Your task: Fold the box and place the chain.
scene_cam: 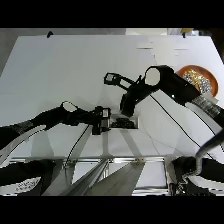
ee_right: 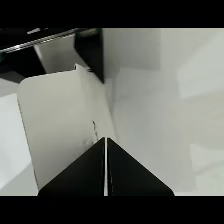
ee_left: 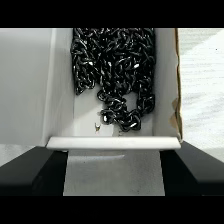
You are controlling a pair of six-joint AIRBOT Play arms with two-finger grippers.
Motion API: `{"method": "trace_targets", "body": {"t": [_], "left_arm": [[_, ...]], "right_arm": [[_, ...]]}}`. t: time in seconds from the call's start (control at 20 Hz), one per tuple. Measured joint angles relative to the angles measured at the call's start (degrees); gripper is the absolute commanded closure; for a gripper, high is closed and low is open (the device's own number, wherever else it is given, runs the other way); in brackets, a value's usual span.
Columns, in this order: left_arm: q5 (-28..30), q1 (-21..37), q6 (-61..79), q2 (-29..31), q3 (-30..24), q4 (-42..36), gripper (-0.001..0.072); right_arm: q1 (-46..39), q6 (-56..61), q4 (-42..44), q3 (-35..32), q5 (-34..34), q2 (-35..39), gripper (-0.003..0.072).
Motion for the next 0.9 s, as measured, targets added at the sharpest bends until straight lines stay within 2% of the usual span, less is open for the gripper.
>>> {"method": "trace_targets", "body": {"t": [0.05,0.15,0.35,0.4,0.45,0.5,0.9], "left_arm": [[0.0,0.0,0.02,0.0,0.0,0.0,0.0573],[0.0,0.0,0.0,0.0,0.0,0.0,0.0573],[0.0,0.0,0.02,0.0,0.0,0.0,0.0573],[0.0,0.0,0.0,0.0,0.0,0.0,0.0573],[0.0,0.0,0.02,0.0,0.0,0.0,0.0573],[0.0,0.0,0.02,0.0,0.0,0.0,0.0573],[0.0,0.0,0.0,0.0,0.0,0.0,0.0573]], "right_arm": [[0.48,-0.76,0.17,-0.26,0.28,0.0,0.0616],[1.38,-1.62,0.46,-0.61,1.36,0.2,0.0559],[3.13,-3.8,0.79,-2.16,2.27,2.4,0.055],[3.45,-4.5,0.79,-3.02,1.88,3.17,0.0523],[3.76,-5.27,0.74,-4.07,1.07,3.93,0.0447],[3.96,-5.73,0.68,-5.07,0.22,4.57,0.0423],[4.46,-7.19,-1.62,-9.81,-3.98,6.95,0.0422]]}}
